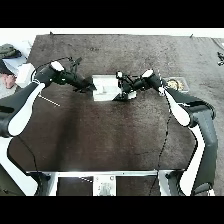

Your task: Fold the box and place the chain.

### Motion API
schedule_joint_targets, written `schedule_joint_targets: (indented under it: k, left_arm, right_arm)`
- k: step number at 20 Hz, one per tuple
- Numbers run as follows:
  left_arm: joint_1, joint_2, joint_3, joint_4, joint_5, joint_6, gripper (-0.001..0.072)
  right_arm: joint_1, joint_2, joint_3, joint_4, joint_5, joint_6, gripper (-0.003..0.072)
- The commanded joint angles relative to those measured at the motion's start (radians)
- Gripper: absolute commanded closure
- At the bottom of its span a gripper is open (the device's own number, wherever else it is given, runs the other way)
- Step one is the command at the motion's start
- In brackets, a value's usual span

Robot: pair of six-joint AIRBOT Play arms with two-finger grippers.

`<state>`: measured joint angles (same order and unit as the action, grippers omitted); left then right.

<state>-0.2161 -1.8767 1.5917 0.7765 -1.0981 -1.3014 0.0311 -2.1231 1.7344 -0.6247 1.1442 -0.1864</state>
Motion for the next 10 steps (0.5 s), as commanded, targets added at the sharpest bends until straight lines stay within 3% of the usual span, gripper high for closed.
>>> schedule_joint_targets:
  k: [1,10]
  left_arm:
    - [-0.025,0.0,0.004,0.044,0.063,-0.063,0.0418]
    - [-0.081,0.0,0.006,0.262,0.095,-0.296,0.0418]
  right_arm:
    - [0.001,0.0,0.0,0.0,0.0,0.0,0.0332]
    - [0.001,0.0,0.0,0.0,0.0,0.0,0.0332]
